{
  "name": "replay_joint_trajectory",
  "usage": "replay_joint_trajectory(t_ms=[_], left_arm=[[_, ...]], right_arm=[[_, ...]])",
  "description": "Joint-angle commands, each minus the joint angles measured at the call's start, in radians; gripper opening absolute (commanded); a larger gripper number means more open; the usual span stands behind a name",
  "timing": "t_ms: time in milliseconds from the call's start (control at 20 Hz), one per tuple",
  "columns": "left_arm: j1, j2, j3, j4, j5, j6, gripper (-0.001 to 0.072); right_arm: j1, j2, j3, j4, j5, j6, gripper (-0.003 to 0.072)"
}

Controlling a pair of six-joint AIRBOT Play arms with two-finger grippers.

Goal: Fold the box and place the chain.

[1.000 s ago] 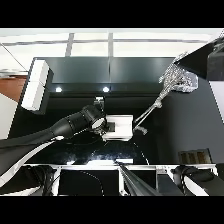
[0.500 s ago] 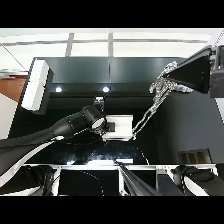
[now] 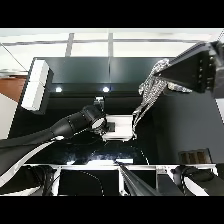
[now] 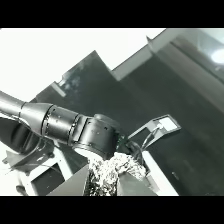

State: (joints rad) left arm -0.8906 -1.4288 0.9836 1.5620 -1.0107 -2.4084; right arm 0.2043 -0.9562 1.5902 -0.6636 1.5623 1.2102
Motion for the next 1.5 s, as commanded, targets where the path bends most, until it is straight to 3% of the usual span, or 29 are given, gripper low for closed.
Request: replay_joint_trajectory(t_ms=[0, 250, 750, 1100, 1150, 1200, 1450], left_arm=[[0.000, 0.000, 0.000, 0.000, 0.000, 0.000, 0.0029], [0.000, 0.000, 0.000, 0.000, 0.002, 0.000, 0.0029], [0.000, 0.000, 0.000, 0.000, 0.002, 0.000, 0.0029], [0.000, 0.000, 0.000, 0.000, 0.004, 0.000, 0.0029], [0.000, 0.000, 0.000, 0.001, 0.004, 0.000, 0.0029], [0.000, 0.000, 0.000, 0.000, 0.004, 0.000, 0.0029], [0.000, 0.000, 0.000, 0.000, 0.003, 0.000, 0.0029]], right_arm=[[0.046, -0.005, -0.075, 0.018, -0.022, -0.002, 0.0018], [0.179, -0.011, -0.273, 0.015, -0.159, -0.011, 0.0019], [0.186, -0.021, -0.666, -0.076, -0.365, -0.011, 0.0020], [0.188, -0.028, -0.764, -0.097, -0.415, -0.009, 0.0041], [0.187, -0.028, -0.764, -0.097, -0.415, -0.006, 0.0374], [0.177, -0.027, -0.763, -0.097, -0.400, -0.006, 0.0605], [-0.090, 0.054, -0.755, -0.164, -0.201, -0.197, 0.0600]])
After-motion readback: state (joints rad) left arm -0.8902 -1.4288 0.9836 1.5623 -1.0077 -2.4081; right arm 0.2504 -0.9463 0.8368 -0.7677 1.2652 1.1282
